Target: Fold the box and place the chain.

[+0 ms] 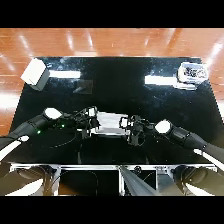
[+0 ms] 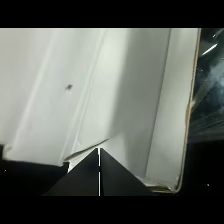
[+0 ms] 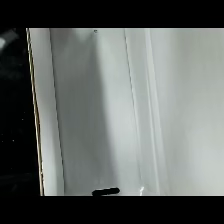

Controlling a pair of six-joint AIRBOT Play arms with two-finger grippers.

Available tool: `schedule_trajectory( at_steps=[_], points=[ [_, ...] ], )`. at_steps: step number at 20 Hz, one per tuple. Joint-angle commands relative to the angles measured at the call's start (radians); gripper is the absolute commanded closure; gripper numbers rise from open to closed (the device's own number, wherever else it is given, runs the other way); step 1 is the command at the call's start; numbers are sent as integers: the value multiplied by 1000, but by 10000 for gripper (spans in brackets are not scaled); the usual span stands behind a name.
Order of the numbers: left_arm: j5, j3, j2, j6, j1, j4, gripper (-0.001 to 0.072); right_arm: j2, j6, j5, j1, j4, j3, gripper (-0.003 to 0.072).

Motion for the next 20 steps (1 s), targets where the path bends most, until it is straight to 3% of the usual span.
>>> schedule_trajectory(
  at_steps=[1, 6, 10, 13, 15, 17, 20],
  points=[
    [18, 0, 6, -51, 10, 0, 673, -1, 0, 1, 1, 0, 0, 142],
    [17, 0, 61, -158, 114, 6, 669, -1, 0, 1, 1, 0, 0, 135],
    [1, 0, 177, -317, 309, 62, 673, -1, 0, 1, 1, -1, 0, 135],
    [-80, 0, 216, -827, 504, 175, 689, -1, 0, 1, 1, -1, 0, 135],
    [-227, -3, 200, -1062, 592, 256, 690, -1, 0, 1, 1, 0, 0, 135],
    [-322, -5, 188, -1211, 595, 341, 691, -1, 0, 1, 1, -1, 0, 135],
    [-328, -2, 146, -1485, 567, 474, 690, -1, 0, 2, 1, -1, 0, 135]
  ],
)
